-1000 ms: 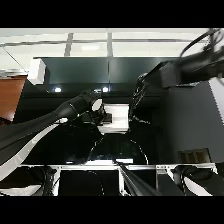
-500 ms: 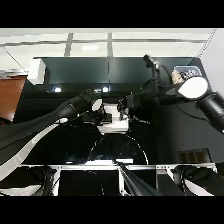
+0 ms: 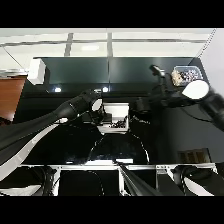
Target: Fold the box and place the chain.
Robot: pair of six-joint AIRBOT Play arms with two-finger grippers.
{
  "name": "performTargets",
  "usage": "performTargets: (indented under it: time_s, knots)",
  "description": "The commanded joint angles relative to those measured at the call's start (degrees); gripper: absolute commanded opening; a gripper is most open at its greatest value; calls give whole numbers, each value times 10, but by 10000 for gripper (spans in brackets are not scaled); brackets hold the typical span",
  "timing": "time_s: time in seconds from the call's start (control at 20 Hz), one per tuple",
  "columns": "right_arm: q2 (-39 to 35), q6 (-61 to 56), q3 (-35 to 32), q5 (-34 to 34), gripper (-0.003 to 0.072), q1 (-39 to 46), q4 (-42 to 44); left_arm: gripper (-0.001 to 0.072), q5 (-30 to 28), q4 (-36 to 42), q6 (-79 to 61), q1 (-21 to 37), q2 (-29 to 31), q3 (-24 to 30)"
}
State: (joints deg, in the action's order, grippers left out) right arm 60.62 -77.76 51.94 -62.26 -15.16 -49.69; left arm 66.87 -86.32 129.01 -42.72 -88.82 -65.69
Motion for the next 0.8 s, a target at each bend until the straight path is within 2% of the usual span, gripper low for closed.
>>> performTargets:
  time_s: [0.0,0.1,0.15,0.2,0.25,0.35,0.45,0.55,0.6,0.65,0.75]
  knots:
    - [-75,30,-49,-38,309,74,-142,28,-1,0,0,0,0,0]
    - [-109,86,-132,49,311,79,-166,27,-1,0,0,0,0,0]
    - [-110,113,-172,107,480,74,-146,28,-1,0,0,0,0,0]
    - [-105,155,-204,160,717,64,-124,28,-1,0,0,0,0,0]
    - [-95,201,-224,195,717,52,-105,27,-1,0,0,0,0,0]
    - [-55,333,-236,222,708,15,-88,28,-1,0,0,0,0,0]
    - [-25,555,-235,227,708,-27,-76,28,-1,0,0,0,0,0]
    - [4,722,-235,256,708,-31,93,28,-1,0,0,0,0,0]
    - [17,827,-233,247,708,-30,158,28,-1,0,0,0,0,0]
    - [32,914,-230,236,708,-29,203,28,-1,0,0,0,0,0]
    - [57,989,-227,215,708,-23,249,28,-1,0,0,0,0,0]
